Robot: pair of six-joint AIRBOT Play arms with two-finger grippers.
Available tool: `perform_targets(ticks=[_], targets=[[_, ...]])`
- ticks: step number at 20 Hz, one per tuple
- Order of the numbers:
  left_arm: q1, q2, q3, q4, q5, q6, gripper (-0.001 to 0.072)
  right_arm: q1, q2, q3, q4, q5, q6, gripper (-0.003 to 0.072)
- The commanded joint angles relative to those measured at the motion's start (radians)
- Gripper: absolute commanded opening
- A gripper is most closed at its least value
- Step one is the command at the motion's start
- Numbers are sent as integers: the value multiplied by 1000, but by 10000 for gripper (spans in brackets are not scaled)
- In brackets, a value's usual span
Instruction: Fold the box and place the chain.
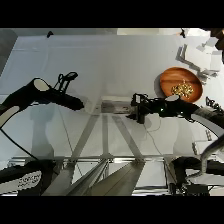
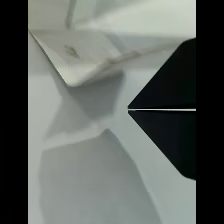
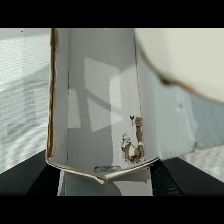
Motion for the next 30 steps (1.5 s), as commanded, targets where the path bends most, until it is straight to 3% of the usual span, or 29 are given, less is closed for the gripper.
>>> perform_targets(ticks=[1,10,11,13,14,26,28,30], targets=[[-34,-54,-2,-90,11,-26,3,1,1,0,0,0,0,508],[-58,-74,-4,-281,-51,-25,16,1,1,0,0,0,0,508],[-58,-74,-4,-297,-49,-25,63,1,1,0,0,0,0,508],[-58,-74,-4,-308,-45,-22,319,1,1,0,0,0,0,508],[-58,-74,-4,-307,-42,-22,349,1,1,0,0,0,0,508],[-53,-24,-4,-307,-9,-22,356,1,1,0,0,0,0,508],[-53,-24,-4,-309,-13,-22,447,1,1,0,0,0,0,508],[-53,-24,-4,-309,-19,-20,465,1,1,0,0,0,0,508]])
